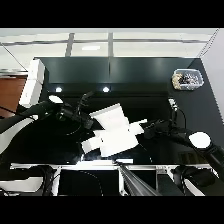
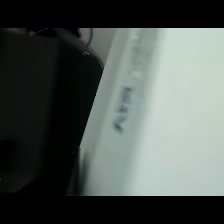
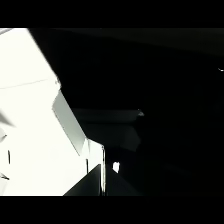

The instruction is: Fold the box and place the chain.

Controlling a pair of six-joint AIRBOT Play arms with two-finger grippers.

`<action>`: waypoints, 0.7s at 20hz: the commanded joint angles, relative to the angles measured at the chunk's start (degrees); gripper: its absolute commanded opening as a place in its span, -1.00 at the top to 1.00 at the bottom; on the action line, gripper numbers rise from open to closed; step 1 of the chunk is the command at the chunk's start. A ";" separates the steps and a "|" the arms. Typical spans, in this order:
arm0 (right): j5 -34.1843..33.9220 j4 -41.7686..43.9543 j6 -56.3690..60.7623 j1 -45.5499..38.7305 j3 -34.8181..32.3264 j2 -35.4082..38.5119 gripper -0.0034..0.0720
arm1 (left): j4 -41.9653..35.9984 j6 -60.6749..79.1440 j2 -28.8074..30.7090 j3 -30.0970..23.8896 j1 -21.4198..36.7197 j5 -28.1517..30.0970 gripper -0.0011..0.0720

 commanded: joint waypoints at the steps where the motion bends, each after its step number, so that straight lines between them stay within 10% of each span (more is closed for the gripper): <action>1: 0.02 -0.33 0.02 0.07 -0.02 0.04 0.89 | 2.05 0.57 -0.52 0.48 -0.09 -0.74 0.32; 3: 0.15 -1.18 0.07 0.07 -0.02 0.04 0.89 | 3.41 0.59 -0.52 0.48 -0.11 -0.22 0.80; 6: 0.26 -1.36 0.04 0.04 -0.02 0.04 0.88 | 4.15 1.01 -0.52 0.48 -0.22 0.83 0.90; 7: 0.26 -1.86 0.04 0.02 0.04 0.04 0.64 | 4.15 1.01 -0.52 0.52 -0.22 1.05 0.90; 9: 0.48 -4.15 1.90 -1.11 0.92 0.04 -0.79 | 4.39 1.01 -0.50 1.11 -0.22 1.09 0.90; 14: 14.71 -22.45 2.95 -11.85 10.80 0.04 -0.78 | 8.22 1.01 2.36 4.55 -0.72 2.36 0.91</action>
